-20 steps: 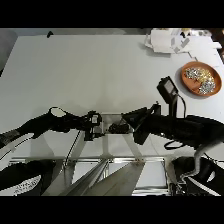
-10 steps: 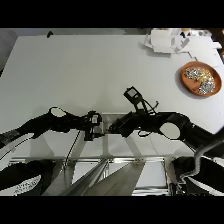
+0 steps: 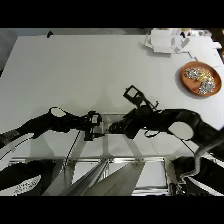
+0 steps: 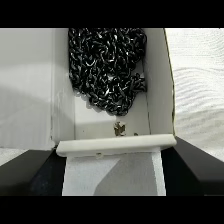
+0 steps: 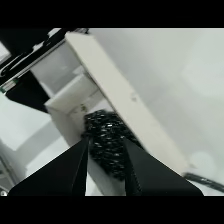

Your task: Fold the box and place the chain.

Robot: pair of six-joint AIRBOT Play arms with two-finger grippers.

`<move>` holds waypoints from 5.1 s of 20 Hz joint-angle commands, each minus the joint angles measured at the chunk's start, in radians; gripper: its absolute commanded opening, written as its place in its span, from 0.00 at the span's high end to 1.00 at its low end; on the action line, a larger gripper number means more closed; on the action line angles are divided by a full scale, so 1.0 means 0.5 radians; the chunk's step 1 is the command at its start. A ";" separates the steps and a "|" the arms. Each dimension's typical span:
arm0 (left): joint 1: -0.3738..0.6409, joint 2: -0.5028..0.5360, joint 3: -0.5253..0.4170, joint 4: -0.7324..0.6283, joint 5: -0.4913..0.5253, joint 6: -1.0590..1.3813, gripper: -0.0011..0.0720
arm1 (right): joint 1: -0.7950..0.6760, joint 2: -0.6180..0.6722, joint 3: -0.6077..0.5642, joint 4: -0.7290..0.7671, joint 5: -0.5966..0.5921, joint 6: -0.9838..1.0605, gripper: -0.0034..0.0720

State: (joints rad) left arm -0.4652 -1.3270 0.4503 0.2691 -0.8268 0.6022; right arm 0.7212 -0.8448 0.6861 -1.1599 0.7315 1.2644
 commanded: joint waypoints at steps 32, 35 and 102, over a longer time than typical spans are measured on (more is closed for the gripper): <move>0.001 0.001 0.002 0.001 0.000 0.001 0.80 | -1.178 -0.987 0.135 -0.483 0.190 0.253 0.62; 0.001 0.001 0.001 0.000 0.001 0.001 0.80 | -1.103 -0.982 0.134 -0.511 0.229 0.249 0.93; 0.001 0.001 0.001 0.000 0.001 0.001 0.80 | -0.401 -0.682 0.667 0.729 0.460 -1.284 0.93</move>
State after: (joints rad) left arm -0.4652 -1.3270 0.4503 0.2691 -0.8268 0.6022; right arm 0.5369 -1.1507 0.9939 -0.7006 0.9909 0.6224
